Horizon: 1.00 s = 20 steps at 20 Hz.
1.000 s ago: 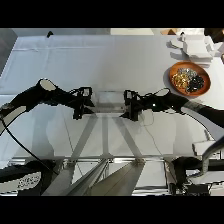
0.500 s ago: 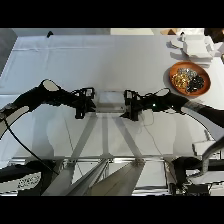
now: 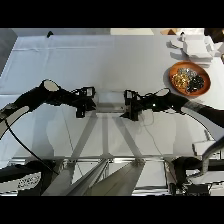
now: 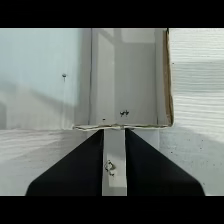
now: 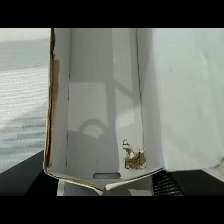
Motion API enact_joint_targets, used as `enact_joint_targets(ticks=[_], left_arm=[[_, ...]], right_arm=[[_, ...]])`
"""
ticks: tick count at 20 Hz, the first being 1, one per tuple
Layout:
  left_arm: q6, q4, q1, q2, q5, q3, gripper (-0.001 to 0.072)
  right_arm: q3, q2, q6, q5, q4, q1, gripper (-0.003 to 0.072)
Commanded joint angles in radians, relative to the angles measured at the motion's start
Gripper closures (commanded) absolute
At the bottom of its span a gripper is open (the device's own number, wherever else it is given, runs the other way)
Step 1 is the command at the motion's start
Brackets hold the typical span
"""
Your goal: Fold the box and place the chain.
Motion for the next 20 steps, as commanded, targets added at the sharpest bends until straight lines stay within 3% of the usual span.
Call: enact_joint_targets(ticks=[1,4,6,14,16,20], left_arm=[[0.0,-0.005,-0.001,0.0,-0.006,0.0,0.0551],[0.0,-0.018,-0.001,0.0,-0.037,0.0,0.0542],[-0.002,-0.047,-0.001,-0.001,-0.039,0.0,0.0388],[-0.002,-0.072,-0.001,-0.012,-0.036,0.0,0.0352],[-0.008,-0.072,-0.001,-0.012,-0.035,0.0,0.0254],[-0.079,-0.068,-0.001,-0.012,-0.035,0.0,0.0257]], right_arm=[[0.001,0.0,0.0,0.0,0.0,0.0,0.0169],[0.001,0.0,0.0,0.0,0.0,0.0,0.0169],[0.001,0.0,0.0,0.0,0.0,0.0,0.0169],[0.001,0.0,0.0,0.0,0.0,0.0,0.0169],[0.001,0.0,0.0,0.0,0.0,0.0,0.0169],[0.001,0.0,0.0,0.001,0.0,0.0,0.0169]])
